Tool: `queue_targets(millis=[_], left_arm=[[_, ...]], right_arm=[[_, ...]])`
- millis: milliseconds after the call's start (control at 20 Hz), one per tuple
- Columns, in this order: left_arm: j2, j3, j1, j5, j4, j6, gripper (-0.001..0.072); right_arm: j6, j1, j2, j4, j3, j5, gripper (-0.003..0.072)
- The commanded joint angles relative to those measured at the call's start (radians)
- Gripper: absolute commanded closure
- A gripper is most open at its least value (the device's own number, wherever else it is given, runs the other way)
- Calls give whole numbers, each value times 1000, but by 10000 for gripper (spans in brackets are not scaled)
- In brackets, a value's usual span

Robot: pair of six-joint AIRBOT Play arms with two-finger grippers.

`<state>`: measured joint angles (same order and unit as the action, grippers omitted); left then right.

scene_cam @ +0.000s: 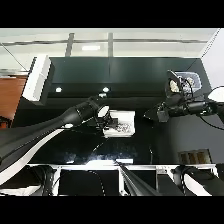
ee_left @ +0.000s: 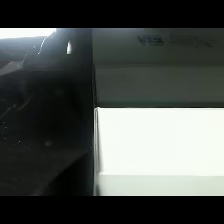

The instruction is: Fold the box and place the chain.

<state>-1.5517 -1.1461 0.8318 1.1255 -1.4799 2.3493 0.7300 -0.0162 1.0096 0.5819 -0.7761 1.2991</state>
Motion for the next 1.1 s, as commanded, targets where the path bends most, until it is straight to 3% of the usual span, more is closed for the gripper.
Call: queue_targets(millis=[0,200,450,600,750,850,900,1000,1050], left_arm=[[0,-29,-1,5,-8,15,349],[35,-90,1,89,-26,-158,346],[261,-61,1,271,-94,-462,345],[438,57,-74,262,-169,-510,346],[573,240,-307,134,-116,-612,348],[597,361,-489,-18,151,-824,348],[588,418,-576,-75,389,-1008,348],[552,513,-686,-107,832,-1440,347],[532,543,-705,-103,954,-1618,345]], right_arm=[[0,5,0,-1,-1,15,369],[0,5,0,-1,-1,2,369],[0,5,0,7,-1,-5,369],[0,5,0,7,-1,-6,369],[0,5,0,37,-1,-24,369],[0,5,0,97,-1,-37,369],[1,5,0,134,-1,-43,368],[39,10,0,201,-1,-54,369],[70,18,0,222,-1,-53,368]])
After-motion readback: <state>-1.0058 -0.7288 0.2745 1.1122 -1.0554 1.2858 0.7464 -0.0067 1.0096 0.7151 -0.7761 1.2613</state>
